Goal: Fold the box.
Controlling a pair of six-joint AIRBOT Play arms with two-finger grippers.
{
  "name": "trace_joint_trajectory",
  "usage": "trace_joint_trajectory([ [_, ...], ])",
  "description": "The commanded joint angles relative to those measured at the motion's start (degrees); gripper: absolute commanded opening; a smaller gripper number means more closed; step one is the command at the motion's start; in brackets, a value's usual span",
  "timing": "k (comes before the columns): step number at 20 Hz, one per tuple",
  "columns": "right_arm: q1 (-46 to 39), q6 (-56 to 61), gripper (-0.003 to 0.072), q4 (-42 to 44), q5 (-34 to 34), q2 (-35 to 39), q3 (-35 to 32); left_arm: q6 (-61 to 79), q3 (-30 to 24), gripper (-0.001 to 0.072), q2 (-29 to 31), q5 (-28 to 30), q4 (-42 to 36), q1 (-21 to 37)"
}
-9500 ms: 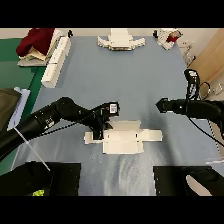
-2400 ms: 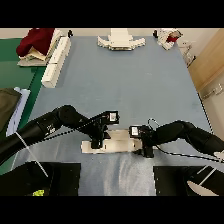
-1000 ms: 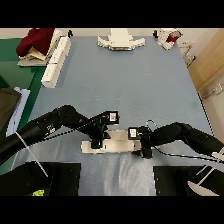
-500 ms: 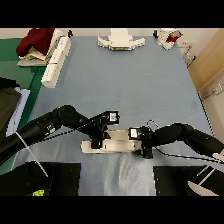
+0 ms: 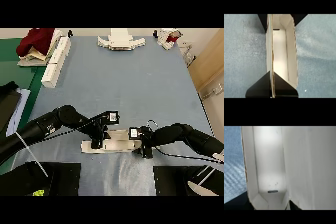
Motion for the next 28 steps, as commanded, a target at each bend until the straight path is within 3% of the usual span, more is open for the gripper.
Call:
trace_joint_trajectory([
  [1, 0.0, 0.0, 0.0529, -0.2, -0.1, 0.1, 0.0, 0.0, 0.0, 0.0014, 0.0, 0.0, 0.0, 0.0],
  [28, 0.0, 0.0, 0.0529, -0.2, -0.1, 0.1, 0.0, 0.6, 0.0, 0.0016, 0.0, 1.0, -1.5, 0.0],
])
